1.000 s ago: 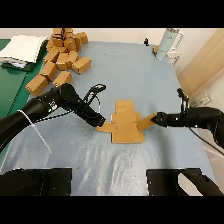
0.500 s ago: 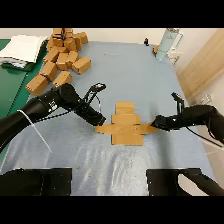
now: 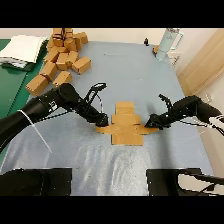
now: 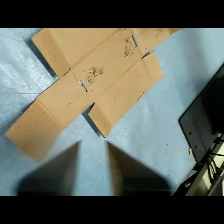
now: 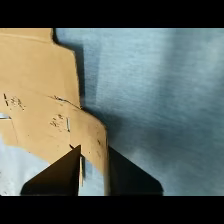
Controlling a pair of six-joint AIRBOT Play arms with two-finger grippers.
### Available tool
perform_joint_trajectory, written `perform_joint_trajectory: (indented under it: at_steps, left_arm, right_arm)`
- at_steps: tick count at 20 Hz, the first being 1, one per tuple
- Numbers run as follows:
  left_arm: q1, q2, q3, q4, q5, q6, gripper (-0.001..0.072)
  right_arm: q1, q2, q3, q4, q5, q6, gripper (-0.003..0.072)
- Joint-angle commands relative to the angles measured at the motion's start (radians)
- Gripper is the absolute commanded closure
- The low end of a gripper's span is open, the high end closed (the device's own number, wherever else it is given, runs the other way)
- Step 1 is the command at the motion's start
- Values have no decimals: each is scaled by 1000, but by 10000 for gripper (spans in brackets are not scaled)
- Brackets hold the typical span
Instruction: Fold the box.
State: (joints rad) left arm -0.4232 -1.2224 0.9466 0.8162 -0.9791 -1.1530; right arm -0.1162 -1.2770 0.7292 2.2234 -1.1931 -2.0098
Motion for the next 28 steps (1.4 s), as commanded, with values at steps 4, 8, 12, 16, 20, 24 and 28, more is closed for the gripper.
perform_joint_trajectory:
  at_steps: [4,8,12,16,20,24,28]
  left_arm:
    - [24,0,10,-63,-12,1,253]
    - [156,-19,40,-102,-80,9,252]
    - [314,-84,38,-140,-209,50,250]
    - [372,-127,36,-140,-216,64,251]
    - [360,-219,36,-169,-208,66,251]
    - [340,-324,36,-349,-166,193,251]
    - [311,-413,40,-498,-193,347,251]
  right_arm:
    - [45,-38,8,102,-66,-142,683]
    - [208,-24,-18,150,-4,-220,684]
    - [360,106,-127,140,255,-234,684]
    - [391,225,-180,137,311,-232,684]
    - [391,266,-186,137,313,-231,684]
    - [391,268,-187,137,310,-230,684]
    - [391,267,-187,134,310,-224,684]
